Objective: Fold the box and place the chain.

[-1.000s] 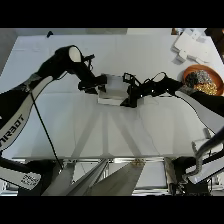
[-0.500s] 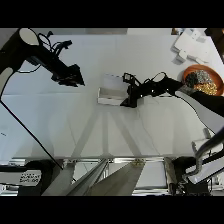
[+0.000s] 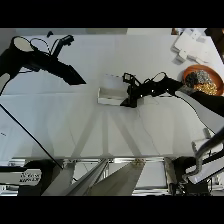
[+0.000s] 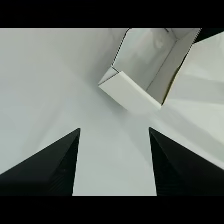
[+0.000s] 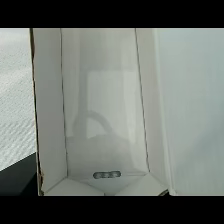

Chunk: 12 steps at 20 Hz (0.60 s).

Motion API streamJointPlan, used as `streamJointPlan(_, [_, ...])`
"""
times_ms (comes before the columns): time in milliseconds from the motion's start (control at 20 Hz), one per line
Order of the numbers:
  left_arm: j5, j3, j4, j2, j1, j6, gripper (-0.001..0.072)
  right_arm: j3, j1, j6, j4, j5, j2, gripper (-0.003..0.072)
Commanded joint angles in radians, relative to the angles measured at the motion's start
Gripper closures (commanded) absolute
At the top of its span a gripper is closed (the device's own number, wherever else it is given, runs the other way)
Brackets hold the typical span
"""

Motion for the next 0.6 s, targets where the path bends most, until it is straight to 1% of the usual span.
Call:
streamJointPlan(0, [0.131,-0.119,-0.068,0.001,-0.002,0.412,0.0170,0.000,0.001,0.000,0.000,0.000,-0.001,0.0130])
streamJointPlan(50, [0.159,-0.147,-0.088,-0.001,-0.003,0.500,0.0128,0.000,0.001,0.000,0.000,0.000,-0.001,0.0130])
streamJointPlan(150, [0.187,-0.186,-0.099,-0.018,-0.003,0.673,0.0081,0.000,0.001,0.000,0.000,0.000,-0.001,0.0130])
streamJointPlan(200, [0.190,-0.193,-0.098,-0.034,-0.003,0.729,0.0021,0.000,0.001,0.000,0.000,0.000,-0.001,0.0130])
streamJointPlan(400, [0.191,-0.193,-0.123,-0.101,-0.012,0.819,0.0013,0.000,0.001,0.000,0.000,0.000,-0.001,0.0130])
streamJointPlan(550, [0.224,-0.194,-0.170,-0.116,-0.027,0.903,0.0013,0.000,0.001,0.000,0.000,0.000,-0.001,0.0130])
